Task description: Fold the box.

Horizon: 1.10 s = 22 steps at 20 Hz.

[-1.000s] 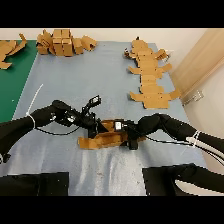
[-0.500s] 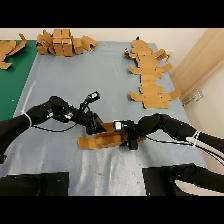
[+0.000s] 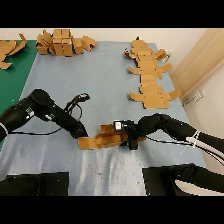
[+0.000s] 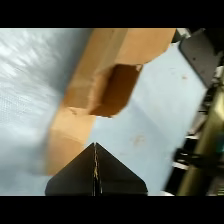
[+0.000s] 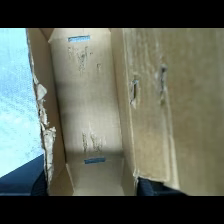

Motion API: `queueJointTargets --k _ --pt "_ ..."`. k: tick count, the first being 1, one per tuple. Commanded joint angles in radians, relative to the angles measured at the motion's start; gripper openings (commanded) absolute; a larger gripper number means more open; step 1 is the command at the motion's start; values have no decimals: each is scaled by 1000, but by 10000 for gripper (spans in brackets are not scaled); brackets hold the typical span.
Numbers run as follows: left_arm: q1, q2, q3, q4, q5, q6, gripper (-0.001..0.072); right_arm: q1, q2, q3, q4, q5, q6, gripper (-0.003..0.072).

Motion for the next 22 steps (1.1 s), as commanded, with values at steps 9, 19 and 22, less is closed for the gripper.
queueJointTargets --k 9,19,22 --pt "-161 -103 -15 -309 508 -327 12 1 0 -1 1 -5 0 534" --pt "-188 -280 34 -295 522 -346 12 1 0 -1 1 -11 0 533" --pt "-187 -296 35 -295 517 -346 12 1 0 -1 1 -11 0 534"
